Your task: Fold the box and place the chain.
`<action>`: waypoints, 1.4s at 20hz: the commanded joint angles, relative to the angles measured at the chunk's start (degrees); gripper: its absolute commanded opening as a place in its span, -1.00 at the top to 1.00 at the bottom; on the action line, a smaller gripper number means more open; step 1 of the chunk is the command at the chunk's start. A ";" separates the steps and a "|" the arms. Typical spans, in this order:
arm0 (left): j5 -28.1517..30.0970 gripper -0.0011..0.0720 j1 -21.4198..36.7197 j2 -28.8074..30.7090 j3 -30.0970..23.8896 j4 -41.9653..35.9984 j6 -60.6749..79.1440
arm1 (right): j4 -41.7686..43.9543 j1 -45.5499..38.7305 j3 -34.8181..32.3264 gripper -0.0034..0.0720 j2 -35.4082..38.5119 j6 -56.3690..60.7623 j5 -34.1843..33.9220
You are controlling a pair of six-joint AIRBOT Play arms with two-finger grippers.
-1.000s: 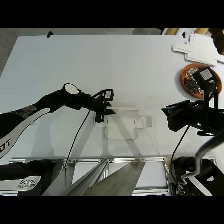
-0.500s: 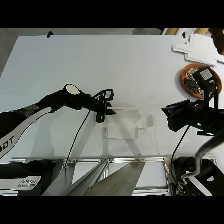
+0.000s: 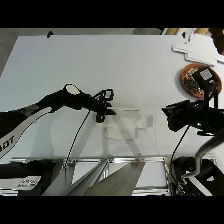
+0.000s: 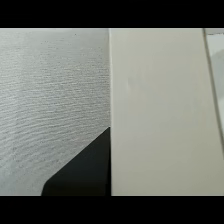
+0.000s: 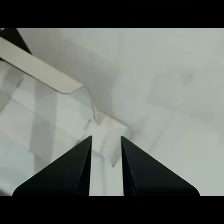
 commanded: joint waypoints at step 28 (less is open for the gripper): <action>0.02 0.94 -0.02 -0.04 -0.04 0.09 -0.02 | 21.42 5.31 -11.45 0.49 -6.12 -49.18 -5.68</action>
